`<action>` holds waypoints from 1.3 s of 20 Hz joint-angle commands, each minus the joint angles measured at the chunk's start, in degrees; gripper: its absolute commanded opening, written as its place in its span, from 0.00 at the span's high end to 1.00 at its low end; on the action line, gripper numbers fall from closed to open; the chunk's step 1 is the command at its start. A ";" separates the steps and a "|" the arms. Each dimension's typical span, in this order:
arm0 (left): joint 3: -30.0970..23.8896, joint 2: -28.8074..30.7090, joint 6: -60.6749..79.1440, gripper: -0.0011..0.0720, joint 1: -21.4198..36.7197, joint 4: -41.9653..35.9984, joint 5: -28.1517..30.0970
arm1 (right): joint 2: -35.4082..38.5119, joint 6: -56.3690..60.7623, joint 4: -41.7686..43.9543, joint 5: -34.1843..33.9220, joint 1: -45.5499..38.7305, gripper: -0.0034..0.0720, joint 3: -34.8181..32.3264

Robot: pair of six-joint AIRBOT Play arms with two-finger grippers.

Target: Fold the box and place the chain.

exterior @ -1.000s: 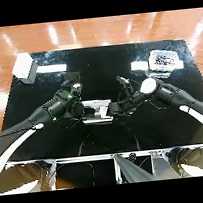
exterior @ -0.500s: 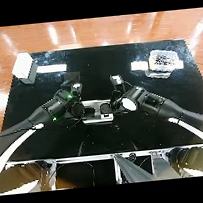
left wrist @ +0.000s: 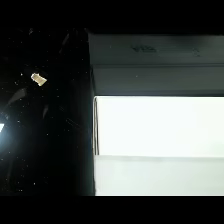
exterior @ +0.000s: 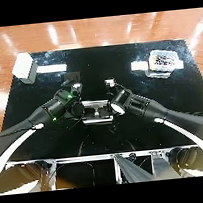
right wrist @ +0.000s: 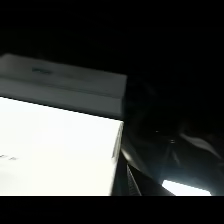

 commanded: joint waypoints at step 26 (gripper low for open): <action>0.02 -0.02 0.04 0.95 0.00 0.00 -0.24 | -3.04 -3.19 1.57 -0.79 0.50 0.17 1.27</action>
